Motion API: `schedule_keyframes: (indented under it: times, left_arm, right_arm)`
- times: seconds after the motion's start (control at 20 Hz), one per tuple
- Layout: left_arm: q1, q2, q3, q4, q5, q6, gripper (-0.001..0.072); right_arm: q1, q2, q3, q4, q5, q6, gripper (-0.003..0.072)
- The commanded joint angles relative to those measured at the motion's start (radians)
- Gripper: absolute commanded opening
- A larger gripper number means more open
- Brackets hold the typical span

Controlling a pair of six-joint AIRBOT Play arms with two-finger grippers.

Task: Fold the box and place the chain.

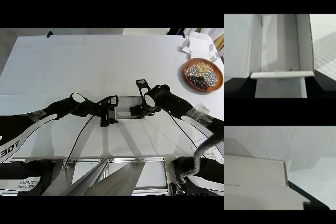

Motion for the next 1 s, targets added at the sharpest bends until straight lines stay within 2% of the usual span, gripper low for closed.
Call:
schedule_keyframes:
  times: [0.0,0.3,0.4,0.55,0.7,0.95]
  left_arm:
    - [0.000,0.000,0.000,0.000,0.000,0.000,0.0085]
    - [0.000,0.000,0.000,0.000,0.000,0.000,0.0085]
    - [0.000,0.000,0.000,0.000,0.000,0.000,0.0085]
    - [0.000,0.000,0.000,0.000,0.000,0.000,0.0085]
    - [0.000,0.000,0.000,0.000,0.000,0.000,0.0085]
    - [0.000,0.000,0.000,0.000,0.000,0.000,0.0085]
  right_arm:
    - [0.000,-0.002,0.000,-0.021,-0.002,0.038,0.0298]
    - [0.000,-0.023,0.000,-0.020,0.002,0.038,0.0275]
    - [0.000,-0.035,0.000,-0.012,0.005,0.038,0.0180]
    - [0.000,-0.051,0.000,0.022,0.005,0.037,0.0174]
    - [0.000,-0.050,0.000,0.017,0.024,0.033,0.0029]
    - [0.000,-0.050,0.000,0.013,0.029,0.029,0.0015]
